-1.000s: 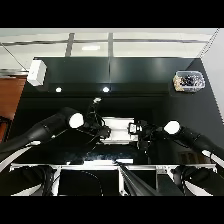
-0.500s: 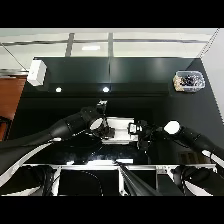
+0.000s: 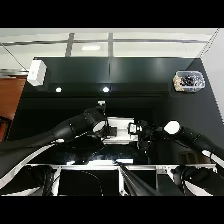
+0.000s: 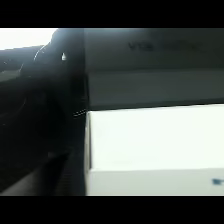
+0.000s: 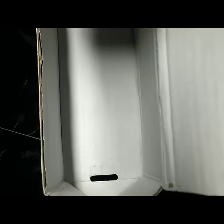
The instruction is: Fold the box and place the chain.
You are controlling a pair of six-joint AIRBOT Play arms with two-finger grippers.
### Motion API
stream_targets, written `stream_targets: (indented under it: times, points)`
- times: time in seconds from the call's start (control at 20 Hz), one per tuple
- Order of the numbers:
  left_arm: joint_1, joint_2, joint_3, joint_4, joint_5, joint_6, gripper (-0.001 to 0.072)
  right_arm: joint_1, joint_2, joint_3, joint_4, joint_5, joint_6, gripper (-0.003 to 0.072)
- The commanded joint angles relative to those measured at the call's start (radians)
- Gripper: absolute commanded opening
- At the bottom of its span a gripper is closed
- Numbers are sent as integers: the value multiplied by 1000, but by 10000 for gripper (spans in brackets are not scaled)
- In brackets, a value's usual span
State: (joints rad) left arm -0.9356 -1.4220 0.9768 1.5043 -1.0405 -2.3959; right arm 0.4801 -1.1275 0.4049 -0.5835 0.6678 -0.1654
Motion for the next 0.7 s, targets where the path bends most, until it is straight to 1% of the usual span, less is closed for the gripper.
stream_targets:
  times: [0.0,0.05,0.1,0.15,0.25,0.3,0.35,0.4,0.45,0.6,0.65]
  points:
    - [-17,-5,0,4,16,-18,198,0,0,0,0,0,0,69]
    - [-17,-5,0,3,17,-18,130,0,0,0,0,0,0,69]
    - [-16,-5,0,4,17,-18,45,0,0,0,0,0,0,69]
    - [-16,-5,0,6,16,-18,26,0,0,0,0,0,0,69]
    - [-16,-5,1,5,17,-18,26,0,0,0,0,0,0,68]
    - [-16,-5,1,5,16,-18,39,0,0,0,0,0,0,69]
    - [-16,-5,1,5,16,-18,160,0,0,0,0,0,0,68]
    - [-16,-5,1,5,16,-18,375,0,0,0,0,0,0,68]
    - [-16,-5,1,5,16,-18,483,0,0,0,0,0,0,68]
    - [-16,-6,1,6,16,-18,485,0,0,0,0,0,0,69]
    - [-16,-8,1,5,16,-19,381,0,0,0,0,0,0,69]
